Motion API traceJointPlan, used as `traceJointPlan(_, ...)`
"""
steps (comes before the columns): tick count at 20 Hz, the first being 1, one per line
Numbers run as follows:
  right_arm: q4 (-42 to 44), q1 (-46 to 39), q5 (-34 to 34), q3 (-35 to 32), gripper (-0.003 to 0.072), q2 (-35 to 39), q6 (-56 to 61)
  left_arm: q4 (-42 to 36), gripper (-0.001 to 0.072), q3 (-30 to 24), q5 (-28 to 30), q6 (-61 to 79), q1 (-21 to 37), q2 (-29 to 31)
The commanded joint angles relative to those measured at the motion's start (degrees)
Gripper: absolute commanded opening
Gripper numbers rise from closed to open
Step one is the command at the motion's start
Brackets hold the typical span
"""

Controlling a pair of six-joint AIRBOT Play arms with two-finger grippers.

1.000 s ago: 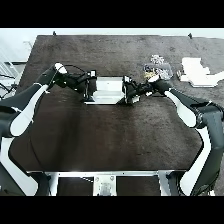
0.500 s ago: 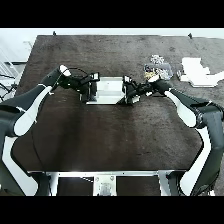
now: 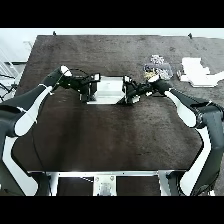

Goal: Fold the box and place the chain.

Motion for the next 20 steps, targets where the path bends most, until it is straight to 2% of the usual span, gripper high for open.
traceJointPlan(1,0.00,0.04,0.04,0.02,0.0522,0.00,0.00,0.57,0.0466,0.00,0.31,0.42,0.07,-0.04)
traceJointPlan(3,0.00,0.04,0.04,0.02,0.0522,0.00,0.00,0.52,0.0443,0.00,0.31,1.55,0.07,-0.04)
traceJointPlan(4,0.00,0.04,0.04,0.02,0.0522,0.00,-0.02,0.52,0.0280,0.00,0.26,1.75,0.07,-0.04)
traceJointPlan(10,0.00,0.04,0.04,0.02,0.0522,0.00,0.00,-3.93,0.0289,0.00,-0.63,3.72,0.00,-0.15)
traceJointPlan(18,0.00,0.04,0.04,0.02,0.0522,0.00,-0.02,-4.07,0.0292,0.00,1.68,3.91,-2.23,-0.17)
traceJointPlan(20,0.00,0.04,0.04,0.02,0.0522,0.00,-0.02,-4.81,0.0392,0.00,1.55,3.87,-2.23,-0.17)
